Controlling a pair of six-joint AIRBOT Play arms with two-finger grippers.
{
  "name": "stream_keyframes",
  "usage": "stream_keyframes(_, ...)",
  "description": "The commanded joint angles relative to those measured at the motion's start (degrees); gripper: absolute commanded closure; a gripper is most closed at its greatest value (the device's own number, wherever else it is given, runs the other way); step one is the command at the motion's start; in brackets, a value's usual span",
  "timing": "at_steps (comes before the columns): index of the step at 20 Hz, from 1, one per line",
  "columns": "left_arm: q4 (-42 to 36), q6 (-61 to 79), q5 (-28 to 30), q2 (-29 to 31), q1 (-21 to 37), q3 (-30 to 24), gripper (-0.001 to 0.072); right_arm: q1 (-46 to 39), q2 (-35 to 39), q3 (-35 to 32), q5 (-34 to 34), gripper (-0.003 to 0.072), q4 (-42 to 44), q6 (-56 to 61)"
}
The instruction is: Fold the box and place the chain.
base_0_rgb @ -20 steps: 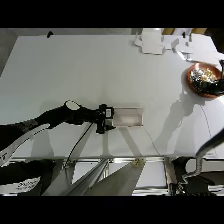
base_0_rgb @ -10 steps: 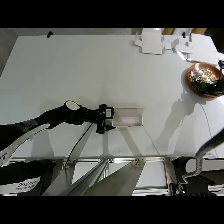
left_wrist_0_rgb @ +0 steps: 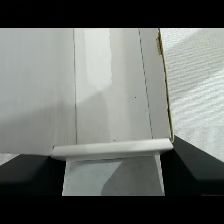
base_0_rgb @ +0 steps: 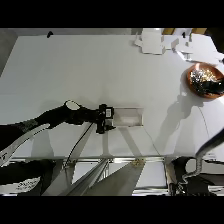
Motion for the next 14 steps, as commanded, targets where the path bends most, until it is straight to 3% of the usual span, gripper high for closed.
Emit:
stream_keyframes(1,0.0,0.0,0.0,0.0,0.0,0.0,0.0577,0.0,7.7,0.1,3.0,0.0667,2.5,-0.1)
stream_keyframes(6,0.0,0.0,0.0,0.0,0.0,0.0,0.0577,0.0,15.6,0.0,4.2,0.0665,5.7,-1.1)
stream_keyframes(9,0.0,0.0,0.0,0.0,0.0,0.0,0.0577,0.0,12.3,0.0,3.4,0.0464,3.9,-1.1)
stream_keyframes(14,0.0,0.0,0.0,0.0,0.0,0.0,0.0577,-0.1,3.7,0.0,-3.0,0.0464,2.6,-1.1)
